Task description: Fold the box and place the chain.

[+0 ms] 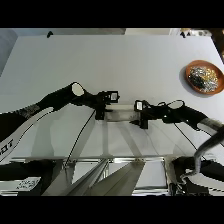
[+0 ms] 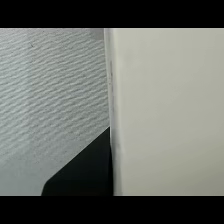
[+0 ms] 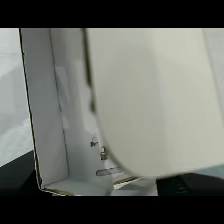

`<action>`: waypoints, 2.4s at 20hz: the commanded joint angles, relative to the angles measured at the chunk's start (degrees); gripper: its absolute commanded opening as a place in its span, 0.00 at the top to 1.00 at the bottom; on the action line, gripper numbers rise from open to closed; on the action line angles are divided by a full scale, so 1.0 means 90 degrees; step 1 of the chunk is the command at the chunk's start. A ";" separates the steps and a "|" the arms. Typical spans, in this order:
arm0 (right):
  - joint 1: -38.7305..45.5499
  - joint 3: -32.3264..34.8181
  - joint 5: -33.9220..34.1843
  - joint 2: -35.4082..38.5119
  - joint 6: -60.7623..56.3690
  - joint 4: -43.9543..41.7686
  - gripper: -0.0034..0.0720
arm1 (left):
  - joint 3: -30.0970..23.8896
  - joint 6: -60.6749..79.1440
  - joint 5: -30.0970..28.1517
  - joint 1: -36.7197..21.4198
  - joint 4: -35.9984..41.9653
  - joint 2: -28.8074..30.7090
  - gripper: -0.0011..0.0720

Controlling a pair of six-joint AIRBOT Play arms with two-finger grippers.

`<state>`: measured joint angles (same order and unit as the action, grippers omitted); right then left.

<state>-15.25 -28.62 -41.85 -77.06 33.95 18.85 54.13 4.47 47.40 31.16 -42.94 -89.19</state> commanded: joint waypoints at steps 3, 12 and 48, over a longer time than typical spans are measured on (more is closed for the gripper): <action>0.0002 -0.0087 -0.0100 -0.0151 0.0168 -0.0090 0.28 | 0.0002 0.0000 -0.0002 0.0000 0.0000 -0.0002 0.97; 0.0000 -0.0087 -0.0092 -0.0163 0.0168 -0.0090 0.54 | 0.0002 0.0000 -0.0002 0.0000 0.0000 -0.0002 0.97; 0.0000 -0.0087 -0.0092 -0.0155 0.0163 -0.0075 0.54 | 0.0002 0.0019 0.0486 -0.0007 -0.0080 0.0075 0.95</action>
<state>-15.22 -29.39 -42.65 -78.50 35.53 18.17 54.15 4.47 48.99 31.14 -43.24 -88.99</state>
